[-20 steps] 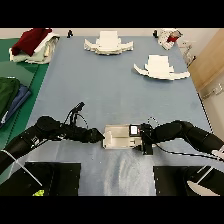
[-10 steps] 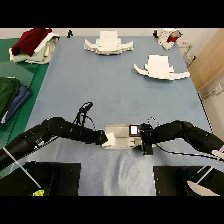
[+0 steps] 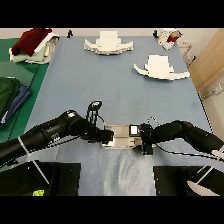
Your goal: Fold the box.
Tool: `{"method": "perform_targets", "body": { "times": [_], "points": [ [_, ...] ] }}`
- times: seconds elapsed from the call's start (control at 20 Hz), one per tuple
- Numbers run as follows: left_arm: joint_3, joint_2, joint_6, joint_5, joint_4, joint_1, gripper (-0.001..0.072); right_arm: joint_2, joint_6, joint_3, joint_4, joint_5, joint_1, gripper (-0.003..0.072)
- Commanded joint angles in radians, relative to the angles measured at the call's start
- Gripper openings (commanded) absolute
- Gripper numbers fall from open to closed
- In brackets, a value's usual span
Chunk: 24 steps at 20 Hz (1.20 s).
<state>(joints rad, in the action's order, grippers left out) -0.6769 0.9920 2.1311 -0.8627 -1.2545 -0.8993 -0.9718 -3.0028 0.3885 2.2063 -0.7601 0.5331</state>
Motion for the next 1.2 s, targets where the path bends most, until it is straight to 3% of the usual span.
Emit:
{"method": "perform_targets", "body": {
  "times": [0.0, 0.35, 0.85, 0.9, 0.95, 1.15],
  "points": [
    [-0.082, 0.080, 0.199, -0.100, -0.156, -0.077, 0.0402, 0.000, 0.000, 0.000, 0.000, 0.000, 0.001, 0.0528],
    [-0.237, 0.258, 0.361, -0.246, -0.285, -0.186, 0.0401, 0.000, 0.000, 0.000, 0.000, 0.000, 0.001, 0.0528],
    [-0.291, 0.361, 0.491, -0.276, -0.359, -0.234, 0.0398, 0.000, 0.000, 0.000, 0.000, 0.000, 0.001, 0.0528],
    [-0.291, 0.361, 0.506, -0.277, -0.370, -0.234, 0.0247, 0.000, 0.000, 0.000, 0.000, 0.000, 0.001, 0.0528],
    [-0.291, 0.361, 0.502, -0.270, -0.370, -0.234, 0.0017, 0.000, 0.000, 0.000, 0.000, 0.000, 0.001, 0.0528],
    [-0.291, 0.361, 0.515, -0.263, -0.365, -0.236, 0.0015, 0.001, 0.000, 0.000, 0.000, 0.000, 0.001, 0.0528]
  ]
}}
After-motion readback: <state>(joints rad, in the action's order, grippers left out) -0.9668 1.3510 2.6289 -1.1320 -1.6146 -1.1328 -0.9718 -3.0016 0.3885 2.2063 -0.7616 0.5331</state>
